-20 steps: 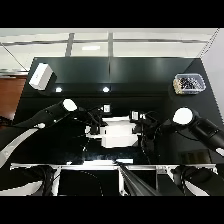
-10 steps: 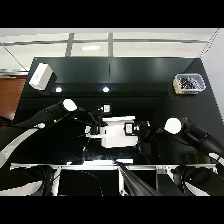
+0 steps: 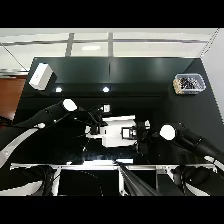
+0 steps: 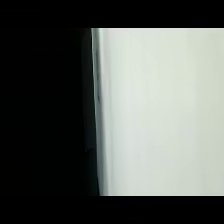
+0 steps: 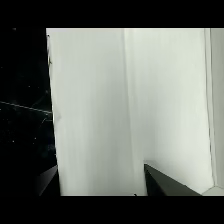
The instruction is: Fold the box and place the chain.
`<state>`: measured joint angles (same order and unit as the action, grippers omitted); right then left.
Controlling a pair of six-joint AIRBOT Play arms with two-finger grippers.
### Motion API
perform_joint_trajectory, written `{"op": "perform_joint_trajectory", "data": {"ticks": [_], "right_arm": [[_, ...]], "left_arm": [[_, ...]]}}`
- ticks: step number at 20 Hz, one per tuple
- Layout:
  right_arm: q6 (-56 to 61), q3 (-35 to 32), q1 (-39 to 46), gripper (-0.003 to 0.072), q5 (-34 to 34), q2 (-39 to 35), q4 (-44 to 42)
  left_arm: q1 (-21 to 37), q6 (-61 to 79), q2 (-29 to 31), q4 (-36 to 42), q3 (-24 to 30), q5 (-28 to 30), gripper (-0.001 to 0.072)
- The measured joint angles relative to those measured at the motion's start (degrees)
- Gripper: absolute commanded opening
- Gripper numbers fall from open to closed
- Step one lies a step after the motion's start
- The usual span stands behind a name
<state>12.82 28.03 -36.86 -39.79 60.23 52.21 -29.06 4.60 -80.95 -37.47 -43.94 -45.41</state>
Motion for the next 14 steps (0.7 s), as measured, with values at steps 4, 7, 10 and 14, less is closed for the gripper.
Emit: {"op": "perform_joint_trajectory", "data": {"ticks": [4, 7, 10, 14], "right_arm": [[1.62, -0.15, 0.15, 0.0602, 3.39, -2.16, 0.66], [3.08, -0.15, 2.14, 0.0602, 4.31, -5.35, 0.79], [4.31, 0.7, 5.07, 0.0602, 3.65, -6.88, 0.31], [4.85, 2.12, 8.46, 0.0602, 1.53, -7.23, -0.85]], "left_arm": [[0.0, 0.04, 0.0, 0.0, -0.02, 0.0, 0.0025], [0.0, 0.11, 0.0, 0.0, -0.02, 0.0, 0.0024], [-0.07, 0.15, 0.15, -0.09, 0.0, 0.02, 0.0024], [-0.11, 0.17, 0.63, -0.98, 0.0, -0.04, 0.0024]]}}
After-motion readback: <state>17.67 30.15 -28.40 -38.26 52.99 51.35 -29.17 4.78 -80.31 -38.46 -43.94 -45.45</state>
